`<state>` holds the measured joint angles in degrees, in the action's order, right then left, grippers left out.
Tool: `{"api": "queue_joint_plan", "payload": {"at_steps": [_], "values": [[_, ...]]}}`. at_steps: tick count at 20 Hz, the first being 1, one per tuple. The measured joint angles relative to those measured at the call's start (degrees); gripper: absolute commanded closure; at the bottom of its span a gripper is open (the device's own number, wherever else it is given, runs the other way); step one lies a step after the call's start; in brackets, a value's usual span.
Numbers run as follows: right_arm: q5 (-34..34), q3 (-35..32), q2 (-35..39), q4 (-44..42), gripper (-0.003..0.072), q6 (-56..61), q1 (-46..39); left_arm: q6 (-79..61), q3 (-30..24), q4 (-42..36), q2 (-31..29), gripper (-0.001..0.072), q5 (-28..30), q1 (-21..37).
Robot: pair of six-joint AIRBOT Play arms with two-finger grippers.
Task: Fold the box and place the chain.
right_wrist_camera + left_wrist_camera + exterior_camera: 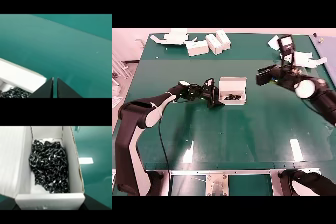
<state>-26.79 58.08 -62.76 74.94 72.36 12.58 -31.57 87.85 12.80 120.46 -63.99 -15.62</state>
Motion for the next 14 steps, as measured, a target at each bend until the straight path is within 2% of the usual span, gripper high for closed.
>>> {"api": "queue_joint_plan", "payload": {"at_steps": [4,8,12,14], "values": [[-6.58,4.09,-3.02,-13.33,0.0620,-15.04,-8.52,0.00,0.00,0.00,0.00,0.0425,0.00,0.00],[-18.03,10.29,-11.37,-29.33,0.0618,-32.00,-13.46,0.00,0.00,0.02,0.00,0.0425,0.00,0.00],[-27.54,18.21,-22.25,-36.68,0.0617,-40.68,-14.97,0.00,0.00,0.00,0.00,0.0425,0.00,0.00],[-30.16,22.29,-27.28,-38.36,0.0617,-42.86,-15.23,0.00,0.00,0.02,0.00,0.0425,0.00,0.00]]}}
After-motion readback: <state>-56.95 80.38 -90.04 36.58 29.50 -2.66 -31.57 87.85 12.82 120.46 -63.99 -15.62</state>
